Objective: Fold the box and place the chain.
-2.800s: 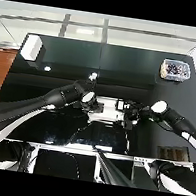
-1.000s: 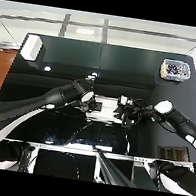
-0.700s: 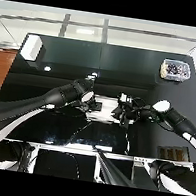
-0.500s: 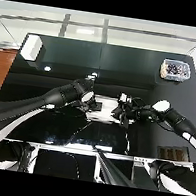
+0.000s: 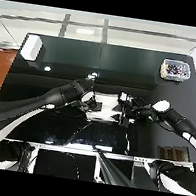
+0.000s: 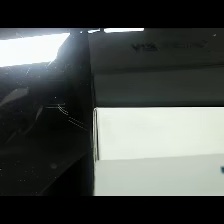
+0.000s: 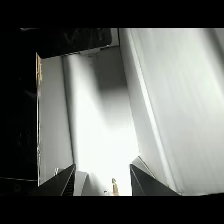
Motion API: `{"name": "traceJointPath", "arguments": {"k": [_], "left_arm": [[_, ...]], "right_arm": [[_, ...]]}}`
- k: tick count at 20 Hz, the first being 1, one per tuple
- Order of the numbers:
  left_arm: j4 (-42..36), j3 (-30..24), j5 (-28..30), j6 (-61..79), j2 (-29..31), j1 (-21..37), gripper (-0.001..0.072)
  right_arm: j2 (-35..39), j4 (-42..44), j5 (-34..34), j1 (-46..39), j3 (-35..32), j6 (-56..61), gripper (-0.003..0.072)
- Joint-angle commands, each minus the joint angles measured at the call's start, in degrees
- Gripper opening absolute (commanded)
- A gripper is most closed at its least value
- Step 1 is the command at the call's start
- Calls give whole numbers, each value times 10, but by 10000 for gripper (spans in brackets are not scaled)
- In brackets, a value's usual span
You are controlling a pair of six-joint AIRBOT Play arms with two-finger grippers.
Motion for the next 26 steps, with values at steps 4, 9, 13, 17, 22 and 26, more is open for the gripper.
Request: {"name": "traceJointPath", "arguments": {"k": [4, 9, 13, 17, 22, 26], "left_arm": [[0, 0, -1, 0, 0, 0, 27], [0, 0, -1, 0, 0, 0, 27], [0, 0, -1, 0, 0, 0, 27], [0, 0, -1, 0, 0, 0, 27], [0, 0, -2, 0, 0, 0, 27], [0, 0, -1, 0, 0, 0, 27]], "right_arm": [[0, -1, -1, 0, 0, 13, 218], [0, -2, -1, 0, 0, 13, 176], [0, -2, 2, 0, 0, 14, 13], [5, -2, 23, -5, 0, 28, 13], [66, -15, 96, -77, 0, 113, 13], [140, -95, 107, -183, 0, 361, 13]]}}
